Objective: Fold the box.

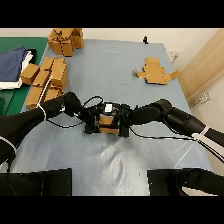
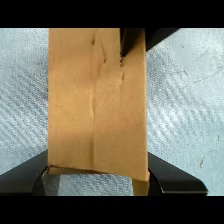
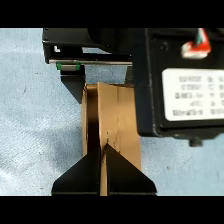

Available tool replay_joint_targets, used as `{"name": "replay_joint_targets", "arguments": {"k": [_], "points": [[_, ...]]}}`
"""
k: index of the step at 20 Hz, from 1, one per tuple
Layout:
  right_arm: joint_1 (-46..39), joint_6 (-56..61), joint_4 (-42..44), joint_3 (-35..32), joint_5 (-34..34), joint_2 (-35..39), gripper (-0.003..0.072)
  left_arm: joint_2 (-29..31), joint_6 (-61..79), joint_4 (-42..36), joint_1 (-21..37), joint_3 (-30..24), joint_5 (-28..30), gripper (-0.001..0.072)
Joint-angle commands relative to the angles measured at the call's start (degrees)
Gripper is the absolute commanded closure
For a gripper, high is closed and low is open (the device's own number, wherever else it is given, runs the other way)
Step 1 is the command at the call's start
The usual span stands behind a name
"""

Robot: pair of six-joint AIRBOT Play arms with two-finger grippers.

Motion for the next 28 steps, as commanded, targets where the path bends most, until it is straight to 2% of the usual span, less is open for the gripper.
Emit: {"name": "replay_joint_targets", "arguments": {"k": [1, 2, 3, 4, 8, 10, 11, 12, 13, 16, 17, 20, 25, 28], "points": [[0.07, 0.07, 1.14, -0.04, -3.34, -1.62, 0.0661, -0.02, -0.04, 0.00, 0.02, 0.07, -0.07, 0.0415], [0.07, 0.09, 1.16, -0.04, -3.82, -2.29, 0.0587, -0.02, -0.04, 0.00, 0.02, 0.07, -0.07, 0.0415], [0.07, 0.09, 1.20, -0.04, -3.80, -2.86, 0.0440, -0.02, -0.04, 0.00, 0.02, 0.07, -0.11, 0.0415], [0.07, 0.07, 1.22, -0.04, -3.76, -3.10, 0.0416, -0.02, -0.04, 0.00, 0.02, 0.07, -0.15, 0.0415], [0.07, 0.09, 1.84, 0.09, -3.76, -2.89, 0.0417, -0.02, -0.04, 0.00, 0.02, 0.07, -0.15, 0.0415], [0.02, 0.09, 2.89, 0.09, -3.28, -1.77, 0.0421, -0.02, -0.04, 0.00, 0.02, 0.07, -0.17, 0.0415], [-0.20, 0.11, 3.19, 0.09, -3.19, -1.22, 0.0456, -0.02, -0.04, 0.00, 0.02, 0.07, -0.15, 0.0415], [-0.42, 0.09, 3.28, 0.07, -3.21, -0.63, 0.0561, -0.02, -0.04, 0.00, 0.02, 0.07, -0.15, 0.0415], [-0.44, 0.11, 3.30, 0.07, -3.21, 0.07, 0.0598, -0.02, -0.04, 0.00, 0.02, 0.07, -0.17, 0.0414], [-0.44, 2.95, 3.32, 0.07, -2.73, 2.47, 0.0600, -0.02, -0.04, 0.00, 0.02, 0.07, -0.17, 0.0415], [-0.44, 3.76, 3.32, 0.07, -3.10, 3.28, 0.0686, -0.02, -0.04, 0.00, 0.02, 0.07, -0.17, 0.0415], [-0.44, 7.72, 3.32, -0.63, -2.97, 4.20, 0.0682, -0.02, -0.04, 0.00, 0.02, 0.07, -0.15, 0.0415], [-0.39, 8.63, 3.76, -2.95, 6.19, 3.50, 0.0681, -0.02, -0.04, 0.00, 0.02, 0.07, -0.11, 0.0415], [-0.39, 10.54, 3.98, -2.95, 5.99, 3.56, 0.0681, -0.02, -0.02, 0.00, 0.02, 0.07, 0.00, 0.0415]]}}
